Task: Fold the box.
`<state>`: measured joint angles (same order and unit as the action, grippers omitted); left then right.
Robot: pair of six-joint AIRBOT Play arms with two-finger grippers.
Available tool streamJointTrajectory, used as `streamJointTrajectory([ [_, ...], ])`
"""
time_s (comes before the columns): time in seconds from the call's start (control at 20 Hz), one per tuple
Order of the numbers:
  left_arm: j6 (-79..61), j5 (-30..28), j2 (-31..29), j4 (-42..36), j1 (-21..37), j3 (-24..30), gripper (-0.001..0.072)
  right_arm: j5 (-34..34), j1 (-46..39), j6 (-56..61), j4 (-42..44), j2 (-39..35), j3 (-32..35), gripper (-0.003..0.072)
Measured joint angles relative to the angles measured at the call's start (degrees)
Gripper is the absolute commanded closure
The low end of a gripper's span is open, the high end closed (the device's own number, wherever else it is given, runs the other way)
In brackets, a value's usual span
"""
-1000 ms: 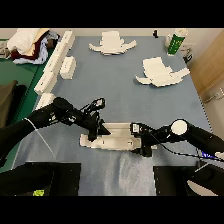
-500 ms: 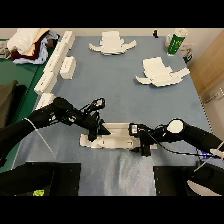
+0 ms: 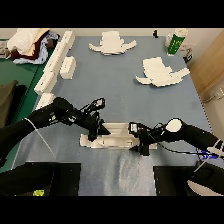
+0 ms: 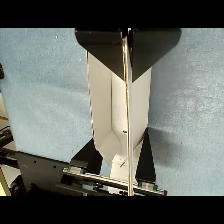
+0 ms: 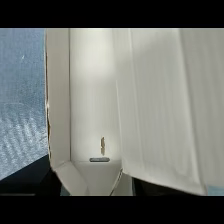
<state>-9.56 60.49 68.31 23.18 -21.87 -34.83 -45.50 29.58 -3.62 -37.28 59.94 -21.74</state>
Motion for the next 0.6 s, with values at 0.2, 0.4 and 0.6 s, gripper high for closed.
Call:
streamJointTrajectory([
  [0.2,0.0,0.0,0.0,0.0,0.0,0.0,0.0695,-0.3,0.0,-0.3,0.0,0.9,0.0,0.0088],
  [0.4,0.0,0.1,0.0,0.0,0.0,0.0,0.0695,-0.2,0.0,0.1,0.4,1.2,0.1,0.0088],
  [0.6,0.0,0.1,0.0,0.0,0.0,0.0,0.0695,-1.5,0.1,2.1,0.4,-0.3,0.3,0.0088],
])
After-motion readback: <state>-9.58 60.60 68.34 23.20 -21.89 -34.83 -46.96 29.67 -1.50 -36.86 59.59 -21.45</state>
